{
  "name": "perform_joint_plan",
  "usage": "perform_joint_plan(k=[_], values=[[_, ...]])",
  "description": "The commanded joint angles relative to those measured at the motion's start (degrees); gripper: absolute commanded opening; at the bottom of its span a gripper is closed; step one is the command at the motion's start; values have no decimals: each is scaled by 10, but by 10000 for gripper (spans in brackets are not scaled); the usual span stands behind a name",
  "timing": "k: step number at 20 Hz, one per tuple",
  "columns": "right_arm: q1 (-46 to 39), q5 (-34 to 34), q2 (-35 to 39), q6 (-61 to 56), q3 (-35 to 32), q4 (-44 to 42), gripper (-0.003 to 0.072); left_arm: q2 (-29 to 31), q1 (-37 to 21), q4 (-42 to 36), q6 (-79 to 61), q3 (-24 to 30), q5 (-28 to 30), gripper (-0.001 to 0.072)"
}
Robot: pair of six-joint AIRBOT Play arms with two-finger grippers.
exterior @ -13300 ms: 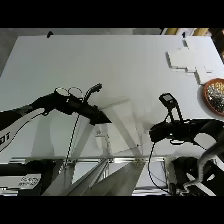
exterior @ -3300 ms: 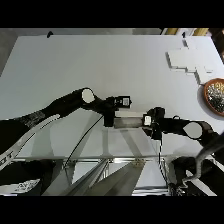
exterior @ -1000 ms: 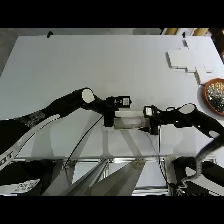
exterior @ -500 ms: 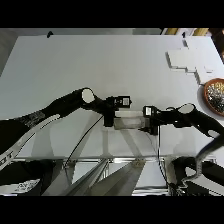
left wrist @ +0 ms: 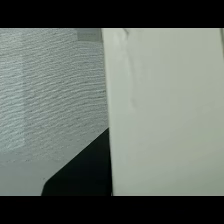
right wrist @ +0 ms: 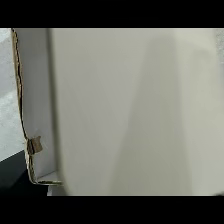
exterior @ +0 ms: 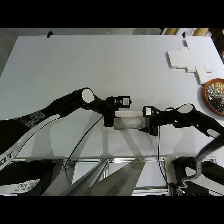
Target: Fold the box and place the chain.
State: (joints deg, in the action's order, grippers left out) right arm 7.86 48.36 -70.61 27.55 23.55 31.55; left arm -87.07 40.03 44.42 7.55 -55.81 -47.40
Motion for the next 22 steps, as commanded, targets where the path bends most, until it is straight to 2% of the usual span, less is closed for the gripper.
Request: perform_joint_plan(k=[1, 4, 6, 16, 18, 21, 22], values=[[1, 1, 0, 0, 0, -1, 639, 0, 0, 0, 0, 0, 0, 9], [0, 2, 0, 0, 0, -4, 646, 0, 0, 0, 0, 0, 0, 9], [0, 3, 3, 0, 0, -3, 686, 0, 0, 0, 0, 0, 0, 9], [0, 16, 11, -1, 0, -3, 681, 0, 0, 0, 0, 0, 0, 9], [0, 15, 11, -1, 0, -3, 668, 0, 0, 0, 0, 0, 0, 9], [0, 15, 11, -1, 0, -2, 610, 0, 0, 0, 0, 0, 0, 9], [0, 15, 11, -1, 0, 2, 521, 0, 0, 0, 0, 0, 0, 9]])
